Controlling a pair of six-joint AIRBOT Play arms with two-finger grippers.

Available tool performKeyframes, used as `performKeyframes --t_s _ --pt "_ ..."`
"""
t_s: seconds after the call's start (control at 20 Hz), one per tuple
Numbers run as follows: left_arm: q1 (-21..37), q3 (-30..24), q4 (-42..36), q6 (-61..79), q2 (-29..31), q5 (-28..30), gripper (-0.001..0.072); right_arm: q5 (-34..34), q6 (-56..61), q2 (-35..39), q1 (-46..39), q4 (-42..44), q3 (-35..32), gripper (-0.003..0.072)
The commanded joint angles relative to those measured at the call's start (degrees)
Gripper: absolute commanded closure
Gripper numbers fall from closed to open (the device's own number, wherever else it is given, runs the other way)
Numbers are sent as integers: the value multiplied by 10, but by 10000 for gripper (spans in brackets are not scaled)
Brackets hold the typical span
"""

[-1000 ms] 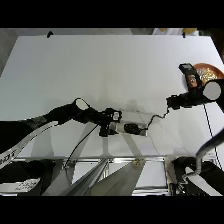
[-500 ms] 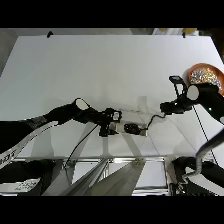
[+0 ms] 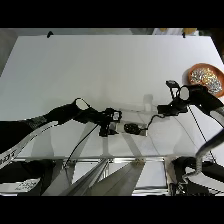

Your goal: Fold the box and place the chain.

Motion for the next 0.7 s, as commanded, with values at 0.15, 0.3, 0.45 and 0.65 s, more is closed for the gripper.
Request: performKeyframes --t_s 0.15,0.3,0.45,0.65 --pt "0 0 0 0 0 0 456 37 -28 17 0 2 -1 670" --pt "0 0 0 0 0 0 456 43 -49 90 0 2 -1 670" --pt "0 0 0 0 0 0 456 82 -85 180 0 32 -1 670" --pt "0 0 0 0 0 0 456 139 -153 310 0 148 -1 670"
